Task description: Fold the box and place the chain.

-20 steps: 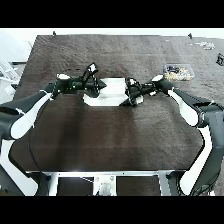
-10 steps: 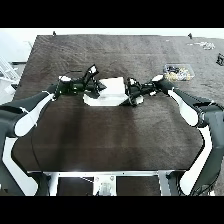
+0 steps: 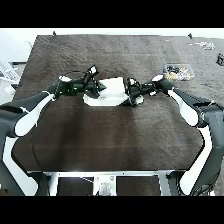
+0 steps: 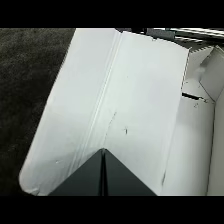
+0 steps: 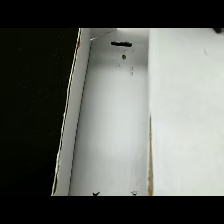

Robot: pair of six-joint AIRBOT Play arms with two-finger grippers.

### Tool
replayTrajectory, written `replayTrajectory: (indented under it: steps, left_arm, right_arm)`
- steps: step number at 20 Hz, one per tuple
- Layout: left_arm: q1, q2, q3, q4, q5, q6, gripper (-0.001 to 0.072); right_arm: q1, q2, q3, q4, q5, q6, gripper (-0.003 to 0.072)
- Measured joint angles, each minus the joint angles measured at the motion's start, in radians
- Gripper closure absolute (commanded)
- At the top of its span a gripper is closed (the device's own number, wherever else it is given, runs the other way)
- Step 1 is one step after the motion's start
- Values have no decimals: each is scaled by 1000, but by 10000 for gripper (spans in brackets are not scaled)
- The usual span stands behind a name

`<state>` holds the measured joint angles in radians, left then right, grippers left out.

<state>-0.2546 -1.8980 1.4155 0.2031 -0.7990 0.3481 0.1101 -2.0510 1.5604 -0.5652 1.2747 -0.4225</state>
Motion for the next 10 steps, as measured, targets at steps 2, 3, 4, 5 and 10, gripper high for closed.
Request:
replayTrajectory:
  steps: [2,3,4,5,10]
  left_arm:
    - [0,21,0,6,-5,0,693]
    - [1,40,0,10,-9,0,693]
    - [2,65,0,18,-14,1,692]
    - [2,94,0,34,-21,3,690]
    - [2,229,0,244,-131,-45,24]
  right_arm:
    - [0,0,0,0,0,-2,105]
    - [1,0,0,-1,0,-2,105]
    - [1,0,0,-2,1,-2,105]
    - [1,0,0,-3,2,-2,104]
    - [1,0,0,-2,2,-2,104]
